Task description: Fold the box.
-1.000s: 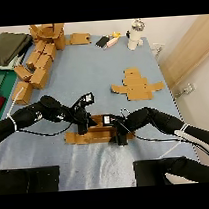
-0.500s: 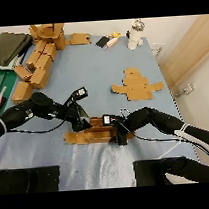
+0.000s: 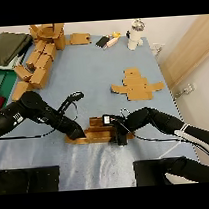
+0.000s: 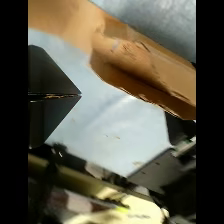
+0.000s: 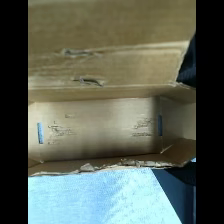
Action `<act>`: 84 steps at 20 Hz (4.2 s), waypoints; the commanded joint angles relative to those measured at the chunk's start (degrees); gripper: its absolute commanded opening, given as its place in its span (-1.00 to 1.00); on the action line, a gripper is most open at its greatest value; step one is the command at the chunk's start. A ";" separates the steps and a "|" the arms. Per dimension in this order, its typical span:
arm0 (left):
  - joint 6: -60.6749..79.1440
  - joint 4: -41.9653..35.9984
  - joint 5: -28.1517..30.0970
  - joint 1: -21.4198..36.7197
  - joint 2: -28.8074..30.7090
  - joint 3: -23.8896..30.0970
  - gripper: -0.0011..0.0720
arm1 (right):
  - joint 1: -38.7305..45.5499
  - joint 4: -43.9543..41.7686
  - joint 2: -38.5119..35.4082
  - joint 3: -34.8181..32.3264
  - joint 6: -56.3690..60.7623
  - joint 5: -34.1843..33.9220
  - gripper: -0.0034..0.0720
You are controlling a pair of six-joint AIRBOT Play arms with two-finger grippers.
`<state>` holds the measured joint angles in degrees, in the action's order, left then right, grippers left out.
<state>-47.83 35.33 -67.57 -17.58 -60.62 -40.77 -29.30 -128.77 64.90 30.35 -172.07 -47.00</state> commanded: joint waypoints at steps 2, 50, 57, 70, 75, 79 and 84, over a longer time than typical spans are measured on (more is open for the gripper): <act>-8.63 -9.49 10.21 -3.39 -6.01 -3.17 -0.94 | -0.04 -0.02 0.02 0.00 0.02 0.00 0.47; 68.43 -14.64 25.86 -0.46 0.37 18.08 0.89 | -0.04 0.02 0.02 0.00 0.02 -0.02 0.47; 69.48 -14.80 26.58 -0.68 0.37 18.10 -0.03 | -0.04 0.00 0.02 0.00 0.02 -0.02 0.47; 76.59 -21.31 27.61 -3.17 -2.36 18.10 -0.55 | -0.04 0.02 0.02 0.00 0.02 0.00 0.47; 79.91 -24.28 27.58 -3.17 -2.56 18.10 -0.47 | -0.04 0.02 0.02 0.00 0.02 -0.02 0.47; 80.02 -25.09 26.45 -3.17 -2.82 18.08 0.37 | -0.04 0.02 0.02 0.00 0.02 -0.02 0.47; 80.00 -25.09 26.49 -3.17 -2.82 18.08 0.37 | -0.04 0.02 0.02 0.00 0.02 -0.02 0.47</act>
<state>31.97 10.48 -40.91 -20.71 -63.42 -22.70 -29.30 -128.73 64.90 30.35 -172.07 -47.05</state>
